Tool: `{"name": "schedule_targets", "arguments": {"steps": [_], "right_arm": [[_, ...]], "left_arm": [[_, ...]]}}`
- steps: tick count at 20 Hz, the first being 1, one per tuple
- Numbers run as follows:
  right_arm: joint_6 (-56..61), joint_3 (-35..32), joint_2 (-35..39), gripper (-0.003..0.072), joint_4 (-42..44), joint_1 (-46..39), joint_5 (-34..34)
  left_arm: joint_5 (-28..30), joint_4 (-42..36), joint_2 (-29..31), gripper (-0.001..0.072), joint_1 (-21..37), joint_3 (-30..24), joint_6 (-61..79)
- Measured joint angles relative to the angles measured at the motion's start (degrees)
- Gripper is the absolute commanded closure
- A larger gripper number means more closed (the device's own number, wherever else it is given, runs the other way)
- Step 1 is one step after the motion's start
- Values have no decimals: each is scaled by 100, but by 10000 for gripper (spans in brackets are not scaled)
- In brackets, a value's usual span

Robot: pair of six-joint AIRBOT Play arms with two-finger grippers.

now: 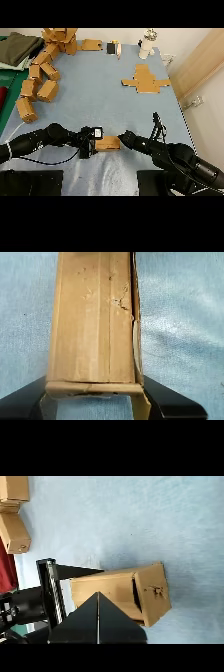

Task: Fold the box.

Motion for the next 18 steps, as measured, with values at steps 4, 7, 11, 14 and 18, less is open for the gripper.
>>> {"name": "schedule_targets", "arguments": {"steps": [4,7,11,14,18], "right_arm": [[46,0,7,684,-114,-33,-28],[98,0,7,684,-160,-44,-50],[144,0,11,684,-175,-46,-46],[149,0,9,684,-186,-46,-50],[151,0,9,684,-188,-46,-50]], "left_arm": [[-116,37,-33,93,-2,35,-24],[-240,140,-133,-11,-2,42,-26],[-286,181,-227,-11,-2,52,-26],[-297,190,-249,-11,-13,101,-24],[-389,195,-256,-11,-13,247,-15]]}}
